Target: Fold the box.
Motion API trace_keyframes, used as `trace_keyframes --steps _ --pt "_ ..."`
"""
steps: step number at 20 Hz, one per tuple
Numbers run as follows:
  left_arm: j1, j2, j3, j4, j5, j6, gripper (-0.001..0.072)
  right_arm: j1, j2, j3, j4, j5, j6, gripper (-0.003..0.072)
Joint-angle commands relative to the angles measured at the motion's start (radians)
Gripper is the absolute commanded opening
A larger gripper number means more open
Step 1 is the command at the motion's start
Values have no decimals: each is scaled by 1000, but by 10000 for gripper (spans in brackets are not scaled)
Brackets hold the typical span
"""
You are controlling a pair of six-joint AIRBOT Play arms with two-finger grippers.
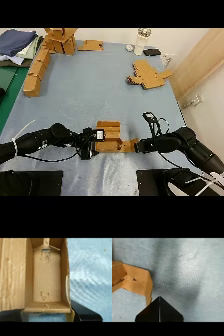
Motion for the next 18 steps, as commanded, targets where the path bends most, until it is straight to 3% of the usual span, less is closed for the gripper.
trace_keyframes --steps 1,8,18 --pt "0 0 1 0 0 0 507 0 -45 -10 61 77 -10 3" --pt "0 0 1 0 0 0 507 0 -139 -10 194 144 -106 3" --pt "0 0 1 0 0 0 507 3 -29 -9 215 98 -95 3"
